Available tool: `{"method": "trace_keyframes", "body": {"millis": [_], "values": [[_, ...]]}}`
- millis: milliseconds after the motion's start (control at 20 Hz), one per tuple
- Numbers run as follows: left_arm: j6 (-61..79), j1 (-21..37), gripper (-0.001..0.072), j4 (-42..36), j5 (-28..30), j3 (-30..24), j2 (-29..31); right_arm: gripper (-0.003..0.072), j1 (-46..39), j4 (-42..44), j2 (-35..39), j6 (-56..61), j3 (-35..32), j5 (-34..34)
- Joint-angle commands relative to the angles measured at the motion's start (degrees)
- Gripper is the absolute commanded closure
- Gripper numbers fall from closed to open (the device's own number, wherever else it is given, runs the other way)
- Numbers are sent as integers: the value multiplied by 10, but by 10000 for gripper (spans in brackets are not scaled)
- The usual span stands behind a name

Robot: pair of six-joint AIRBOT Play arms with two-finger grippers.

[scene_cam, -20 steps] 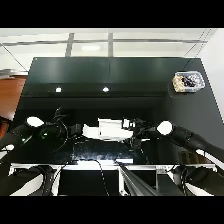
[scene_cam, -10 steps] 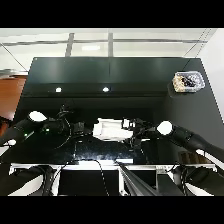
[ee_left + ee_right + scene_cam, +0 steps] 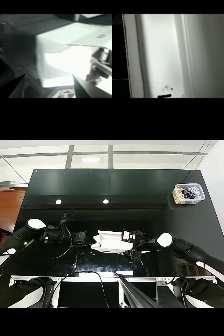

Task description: Fold the box and place the chain.

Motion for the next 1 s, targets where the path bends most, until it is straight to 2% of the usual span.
{"method": "trace_keyframes", "body": {"millis": [0,250,550,800,950], "values": [[17,-27,28,-49,-5,2,0,269,0,0,0,0,0,0],[3,-77,32,-61,38,2,5,269,0,0,0,0,0,0],[-20,-81,43,-59,55,2,5,269,0,0,0,0,0,0],[-79,-87,43,7,60,8,5,269,0,0,0,0,0,0],[-86,-122,43,28,84,24,5,269,0,0,0,0,0,0]]}}
